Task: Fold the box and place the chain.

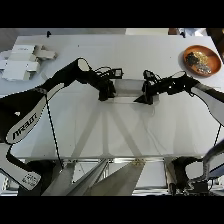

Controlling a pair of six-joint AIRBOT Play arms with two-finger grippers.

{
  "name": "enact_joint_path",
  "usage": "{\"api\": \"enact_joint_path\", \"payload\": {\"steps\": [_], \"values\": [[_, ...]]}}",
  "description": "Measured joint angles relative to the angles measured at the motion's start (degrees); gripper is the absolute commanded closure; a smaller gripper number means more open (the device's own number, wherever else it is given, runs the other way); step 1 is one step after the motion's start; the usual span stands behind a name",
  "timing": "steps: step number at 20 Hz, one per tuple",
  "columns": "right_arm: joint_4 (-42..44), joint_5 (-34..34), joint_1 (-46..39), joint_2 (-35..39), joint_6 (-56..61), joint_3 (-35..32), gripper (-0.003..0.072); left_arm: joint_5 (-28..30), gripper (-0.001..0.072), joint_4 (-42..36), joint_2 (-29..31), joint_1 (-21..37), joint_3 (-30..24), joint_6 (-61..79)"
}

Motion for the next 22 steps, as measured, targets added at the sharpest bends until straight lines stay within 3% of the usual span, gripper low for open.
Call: {"api": "enact_joint_path", "payload": {"steps": [1, 3, 10, 12, 18, 22], "values": [[0.00, -0.02, 0.00, 0.00, 0.00, 0.00, 0.0237, 0.04, 0.0441, 0.09, 0.00, 0.00, 0.00, -0.07], [0.07, -0.11, 0.02, 0.00, 0.04, 0.00, 0.0237, 0.07, 0.0585, 0.11, 0.02, 0.13, 0.00, -0.22], [0.11, -0.26, 0.09, -0.02, 0.00, 0.00, 0.0237, -0.37, 0.0595, 0.83, 3.63, 2.54, -0.04, -0.46], [0.09, -0.17, 0.07, -0.02, -0.04, 0.00, 0.0237, -1.33, 0.0701, 1.27, 5.38, 3.58, -0.04, -0.48], [0.02, -0.04, 0.07, -0.02, -0.07, 0.00, 0.0237, -9.84, 0.0699, 7.37, 10.67, 7.74, -0.85, -0.50], [0.00, -0.02, 0.07, -0.02, -0.07, 0.00, 0.0237, -10.16, 0.0699, 8.02, 13.35, 10.99, -6.97, -2.25]]}}
